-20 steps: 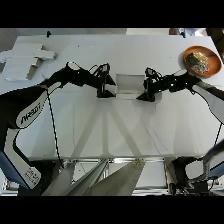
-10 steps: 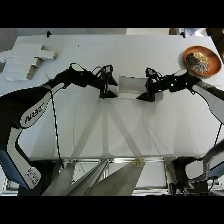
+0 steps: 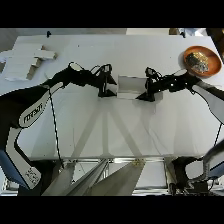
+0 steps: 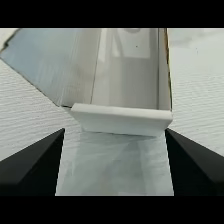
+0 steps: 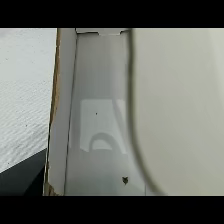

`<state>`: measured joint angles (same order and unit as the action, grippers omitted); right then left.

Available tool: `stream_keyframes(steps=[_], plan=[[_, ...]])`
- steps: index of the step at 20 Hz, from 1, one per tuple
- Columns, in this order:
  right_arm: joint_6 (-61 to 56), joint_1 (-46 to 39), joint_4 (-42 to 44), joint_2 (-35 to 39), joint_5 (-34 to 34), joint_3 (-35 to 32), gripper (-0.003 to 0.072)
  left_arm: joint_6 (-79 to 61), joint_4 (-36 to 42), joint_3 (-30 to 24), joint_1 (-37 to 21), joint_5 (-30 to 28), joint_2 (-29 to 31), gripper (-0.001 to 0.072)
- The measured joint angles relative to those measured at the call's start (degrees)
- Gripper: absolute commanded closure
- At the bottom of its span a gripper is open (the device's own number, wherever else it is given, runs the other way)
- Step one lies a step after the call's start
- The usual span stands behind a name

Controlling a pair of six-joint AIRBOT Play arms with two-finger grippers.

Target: Fold the box and place the chain.

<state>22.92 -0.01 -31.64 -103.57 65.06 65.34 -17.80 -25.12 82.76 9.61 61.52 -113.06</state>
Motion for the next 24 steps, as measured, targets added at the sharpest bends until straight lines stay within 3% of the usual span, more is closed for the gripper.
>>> stream_keyframes(steps=[24], plan=[[0.0, 0.0, -0.1, 0.0, 0.1, 0.0, 0.0165, 3.5, 0.8, 2.3, 0.7, 2.8, 0.0, 0.0011]])
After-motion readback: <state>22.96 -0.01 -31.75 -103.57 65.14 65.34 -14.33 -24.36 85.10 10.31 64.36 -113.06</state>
